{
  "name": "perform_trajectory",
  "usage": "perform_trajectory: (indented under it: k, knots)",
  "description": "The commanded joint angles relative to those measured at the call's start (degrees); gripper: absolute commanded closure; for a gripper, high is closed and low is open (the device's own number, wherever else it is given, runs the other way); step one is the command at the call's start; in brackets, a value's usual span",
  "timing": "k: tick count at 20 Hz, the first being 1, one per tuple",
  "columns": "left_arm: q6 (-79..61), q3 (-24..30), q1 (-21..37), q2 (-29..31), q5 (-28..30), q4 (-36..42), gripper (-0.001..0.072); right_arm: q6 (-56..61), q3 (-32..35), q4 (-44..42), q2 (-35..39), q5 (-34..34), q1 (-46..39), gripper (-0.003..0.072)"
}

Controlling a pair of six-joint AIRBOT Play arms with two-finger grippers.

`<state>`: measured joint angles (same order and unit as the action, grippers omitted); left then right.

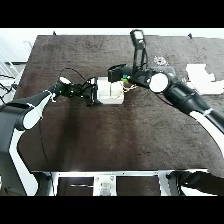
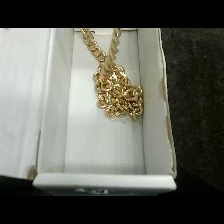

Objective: Fold the box and place the chain.

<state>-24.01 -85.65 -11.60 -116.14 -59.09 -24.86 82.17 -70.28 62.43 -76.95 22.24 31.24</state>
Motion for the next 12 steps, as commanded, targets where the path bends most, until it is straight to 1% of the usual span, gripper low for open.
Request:
perform_trajectory:
  k: [1,4,7,8,9,10,11,12]
  knots:
    - [0.0,0.0,0.0,0.0,0.0,0.0,0.0288,0.4,0.4,-1.7,-5.2,-1.4,1.2,0.0687]
    - [0.0,0.0,0.0,0.0,0.0,0.0,0.0288,0.4,0.4,-2.0,-10.3,-1.7,2.6,0.0687]
    - [0.0,0.0,0.0,0.0,0.0,0.0,0.0288,0.3,0.4,-2.0,-17.4,-1.7,2.6,0.0686]
    - [0.0,0.0,0.0,0.0,0.0,0.0,0.0288,0.3,0.4,-2.0,-18.7,-1.6,2.1,0.0674]
    - [0.0,0.0,0.0,0.0,0.0,0.0,0.0288,0.3,0.4,-2.0,-18.9,-1.4,1.4,0.0452]
    - [0.0,0.0,0.0,0.0,0.0,0.0,0.0288,0.3,0.4,-2.0,-18.1,-1.2,0.3,0.0186]
    - [0.0,0.0,0.0,0.0,0.0,0.0,0.0288,0.3,0.4,-1.9,-16.5,-0.7,-0.9,0.0144]
    - [0.0,0.0,0.0,0.0,0.0,0.0,0.0288,0.3,0.4,-1.5,-14.2,0.1,-2.3,0.0144]
